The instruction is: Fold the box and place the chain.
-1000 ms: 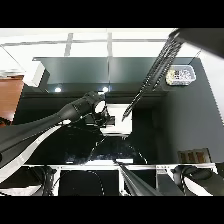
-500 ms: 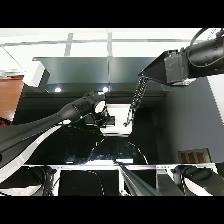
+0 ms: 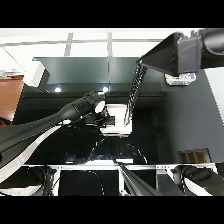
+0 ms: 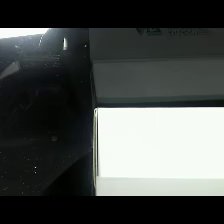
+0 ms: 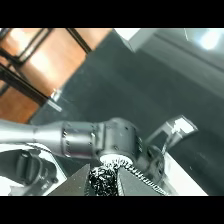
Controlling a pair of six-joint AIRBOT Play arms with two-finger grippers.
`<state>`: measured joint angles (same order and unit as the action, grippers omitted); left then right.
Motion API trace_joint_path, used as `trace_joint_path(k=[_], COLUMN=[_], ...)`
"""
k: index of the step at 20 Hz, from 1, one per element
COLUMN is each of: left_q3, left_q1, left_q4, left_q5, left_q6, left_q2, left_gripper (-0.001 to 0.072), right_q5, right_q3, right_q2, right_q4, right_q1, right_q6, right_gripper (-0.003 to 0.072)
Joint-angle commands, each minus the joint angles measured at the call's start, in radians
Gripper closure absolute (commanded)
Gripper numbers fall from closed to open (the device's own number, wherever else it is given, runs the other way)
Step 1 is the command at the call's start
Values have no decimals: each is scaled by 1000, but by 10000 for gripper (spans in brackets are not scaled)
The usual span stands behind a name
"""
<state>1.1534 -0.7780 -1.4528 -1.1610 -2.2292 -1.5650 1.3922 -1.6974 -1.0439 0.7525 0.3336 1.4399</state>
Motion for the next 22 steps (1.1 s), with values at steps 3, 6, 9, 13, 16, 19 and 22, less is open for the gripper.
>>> trace_joint_path(k=[3, 6, 9, 13, 16, 19, 22], left_q3=[0, 0, 0, 0, 0, 0, 0], left_q1=[1, 1, 1, 1, 1, 1, 1], left_q4=[0, 0, -1, -1, -1, 0, 0], left_q5=[0, 0, 0, 0, 0, 0, 0], left_q6=[0, 0, 0, 0, 0, 0, 0], left_q2=[0, 0, 0, 0, 0, 0, 0], left_gripper=[681, 681, 681, 681, 681, 681, 681], right_q5=[-5, 34, 35, -57, -148, -367, -530], right_q3=[-35, 15, 145, 394, 590, 769, 892], right_q2=[1, 1, 1, 1, 1, 1, -10], right_q4=[-63, -68, -13, 11, 12, 7, 8], right_q1=[1, 4, 40, 88, 93, 116, 166], right_q6=[-16, -16, -16, -16, -17, -11, -3], right_gripper=[670, 670, 670, 670, 670, 669, 667])
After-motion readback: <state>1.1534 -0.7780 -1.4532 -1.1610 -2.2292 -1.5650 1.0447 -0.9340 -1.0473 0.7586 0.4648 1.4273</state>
